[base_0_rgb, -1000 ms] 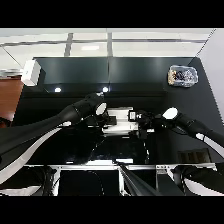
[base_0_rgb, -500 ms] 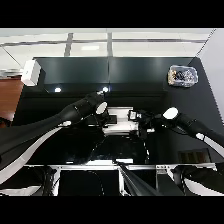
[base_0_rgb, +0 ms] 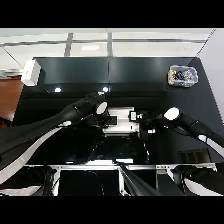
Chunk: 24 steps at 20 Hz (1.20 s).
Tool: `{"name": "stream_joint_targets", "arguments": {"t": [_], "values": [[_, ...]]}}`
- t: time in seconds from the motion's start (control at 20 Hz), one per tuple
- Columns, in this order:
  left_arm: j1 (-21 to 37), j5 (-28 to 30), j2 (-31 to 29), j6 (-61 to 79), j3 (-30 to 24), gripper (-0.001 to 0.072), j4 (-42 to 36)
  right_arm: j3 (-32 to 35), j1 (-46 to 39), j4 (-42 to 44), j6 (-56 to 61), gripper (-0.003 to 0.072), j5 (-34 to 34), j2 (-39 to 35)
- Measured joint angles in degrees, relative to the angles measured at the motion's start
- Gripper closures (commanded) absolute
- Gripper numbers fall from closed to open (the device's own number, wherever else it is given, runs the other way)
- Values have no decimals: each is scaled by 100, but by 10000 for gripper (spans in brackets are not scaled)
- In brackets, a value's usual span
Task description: Fold the box and place the chain.
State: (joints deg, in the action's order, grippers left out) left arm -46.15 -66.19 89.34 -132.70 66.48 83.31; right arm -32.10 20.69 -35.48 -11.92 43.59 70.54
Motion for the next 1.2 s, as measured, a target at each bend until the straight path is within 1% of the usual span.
{"name": "stream_joint_targets", "arguments": {"t": [0.2,0.25,0.3,0.35,0.6,0.85,1.1,1.2], "values": [[4,-195,0,146,0,684,13,0,-15,-310,68,20,179,-232],[4,-205,0,170,0,684,22,2,-17,-354,76,149,205,-260],[4,-205,0,186,0,684,22,0,-17,-380,81,329,214,-284],[4,-221,0,199,0,684,22,2,-22,-402,85,440,223,-299],[4,-201,0,214,0,683,24,4,-13,-330,85,448,240,-330],[4,-195,0,229,-2,683,37,4,125,70,201,447,236,-280],[4,-146,0,225,-2,683,37,4,201,706,323,448,72,-37],[7,-140,0,223,-2,683,33,4,208,828,343,445,22,17]]}}
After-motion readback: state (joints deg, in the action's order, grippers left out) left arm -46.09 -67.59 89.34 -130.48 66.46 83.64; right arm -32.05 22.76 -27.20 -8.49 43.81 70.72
